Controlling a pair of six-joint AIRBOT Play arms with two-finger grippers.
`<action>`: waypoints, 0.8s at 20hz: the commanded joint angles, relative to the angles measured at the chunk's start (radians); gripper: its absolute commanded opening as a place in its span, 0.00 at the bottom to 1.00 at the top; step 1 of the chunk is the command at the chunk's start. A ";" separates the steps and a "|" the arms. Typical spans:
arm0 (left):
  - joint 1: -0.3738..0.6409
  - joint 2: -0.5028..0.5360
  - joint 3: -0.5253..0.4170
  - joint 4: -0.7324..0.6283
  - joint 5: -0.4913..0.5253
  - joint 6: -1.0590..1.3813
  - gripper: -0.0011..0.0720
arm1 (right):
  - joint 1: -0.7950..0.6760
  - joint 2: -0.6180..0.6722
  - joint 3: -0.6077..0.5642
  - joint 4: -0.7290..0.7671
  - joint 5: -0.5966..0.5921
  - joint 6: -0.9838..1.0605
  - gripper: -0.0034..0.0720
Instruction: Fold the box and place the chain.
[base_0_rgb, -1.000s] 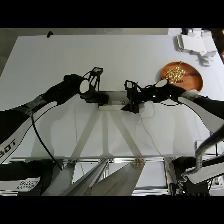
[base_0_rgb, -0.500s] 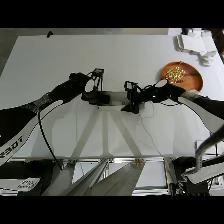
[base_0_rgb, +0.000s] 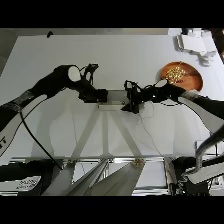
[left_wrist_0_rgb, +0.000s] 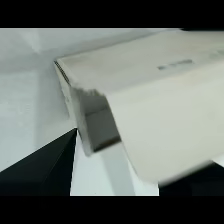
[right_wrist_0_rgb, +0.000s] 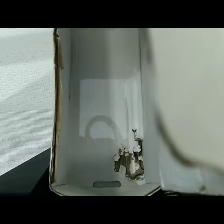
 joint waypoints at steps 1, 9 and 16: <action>0.085 0.081 0.001 -0.084 -0.119 0.150 0.74 | 0.000 0.000 0.001 0.000 0.002 0.000 0.62; 0.288 0.153 -0.021 -0.100 -0.164 0.678 0.75 | 0.000 0.000 0.001 0.000 0.002 0.000 0.62; 0.372 -0.068 -0.031 -0.435 -0.170 1.726 0.92 | 0.000 0.000 0.001 0.000 0.002 0.000 0.62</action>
